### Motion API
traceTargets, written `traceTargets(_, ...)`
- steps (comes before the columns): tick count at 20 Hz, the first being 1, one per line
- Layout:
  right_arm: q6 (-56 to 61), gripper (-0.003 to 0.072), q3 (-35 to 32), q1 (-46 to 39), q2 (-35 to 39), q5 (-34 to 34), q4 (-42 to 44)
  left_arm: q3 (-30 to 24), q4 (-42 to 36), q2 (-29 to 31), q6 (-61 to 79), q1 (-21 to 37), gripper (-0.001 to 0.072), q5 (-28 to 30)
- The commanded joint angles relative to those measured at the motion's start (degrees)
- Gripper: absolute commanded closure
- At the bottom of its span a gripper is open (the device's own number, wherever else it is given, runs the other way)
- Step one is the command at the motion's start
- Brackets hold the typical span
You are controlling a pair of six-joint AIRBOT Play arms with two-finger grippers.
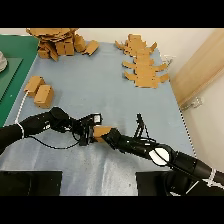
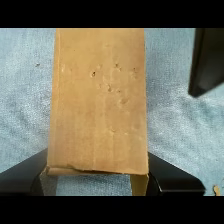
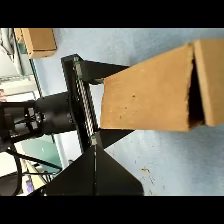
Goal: Fold the box.
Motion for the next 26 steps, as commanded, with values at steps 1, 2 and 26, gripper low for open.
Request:
traceTargets(1, -0.2, 0.0691, -3.1, 3.3, -0.5, -10.0, 4.4, 0.1, 0.0, 0.0, 0.0, 0.0, 0.0375, -0.1)
traceTargets(2, -0.2, 0.0691, -4.0, 3.3, -0.5, -10.5, 4.9, 0.1, 0.0, 0.0, 0.0, 0.0, 0.0375, -0.1)
traceTargets(26, 4.9, 0.069, -9.0, 6.0, -4.0, -16.0, 2.7, 0.1, 0.0, 0.0, 0.0, 0.0, 0.0375, -0.3)
